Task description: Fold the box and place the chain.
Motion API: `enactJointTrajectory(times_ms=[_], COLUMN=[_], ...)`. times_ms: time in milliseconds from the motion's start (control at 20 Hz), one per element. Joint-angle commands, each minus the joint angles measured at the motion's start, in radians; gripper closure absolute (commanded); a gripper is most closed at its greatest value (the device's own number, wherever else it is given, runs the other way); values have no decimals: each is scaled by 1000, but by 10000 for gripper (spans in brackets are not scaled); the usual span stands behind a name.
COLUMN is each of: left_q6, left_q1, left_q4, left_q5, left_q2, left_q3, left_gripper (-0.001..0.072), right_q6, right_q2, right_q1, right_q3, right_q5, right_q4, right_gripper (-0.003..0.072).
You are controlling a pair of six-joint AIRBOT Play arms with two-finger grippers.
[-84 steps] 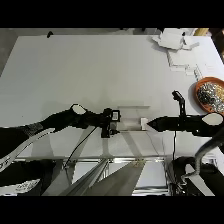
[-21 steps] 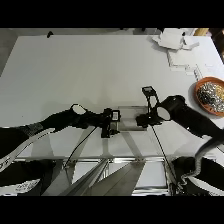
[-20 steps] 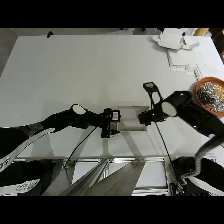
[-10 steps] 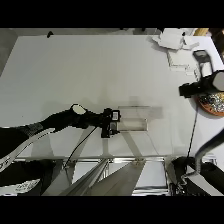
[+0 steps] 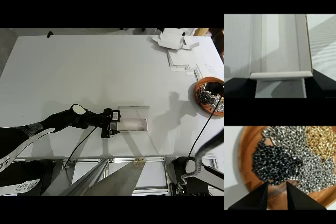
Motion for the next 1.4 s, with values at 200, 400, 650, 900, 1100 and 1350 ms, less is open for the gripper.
enactJointTrajectory(times_ms=[200,400,650,900,1100,1350], left_q6=[0,0,0,0,0,0], left_q1=[0,0,0,0,0,0], left_q4=[0,0,0,0,0,0], left_q5=[0,0,0,0,0,0], left_q2=[0,0,0,0,0,0], left_q3=[0,0,0,0,0,0], left_gripper=[503,503,503,503,503,503], right_q6=[-64,-72,-78,-109,-167,-304], right_q2=[-159,-179,-203,-103,50,301], right_q1=[-43,-44,-44,-43,-38,44], right_q3=[1,1,1,1,1,1], right_q5=[-114,-139,-113,-37,73,238], right_q4=[90,90,90,92,180,402], right_gripper=[465,467,609,667,667,667])
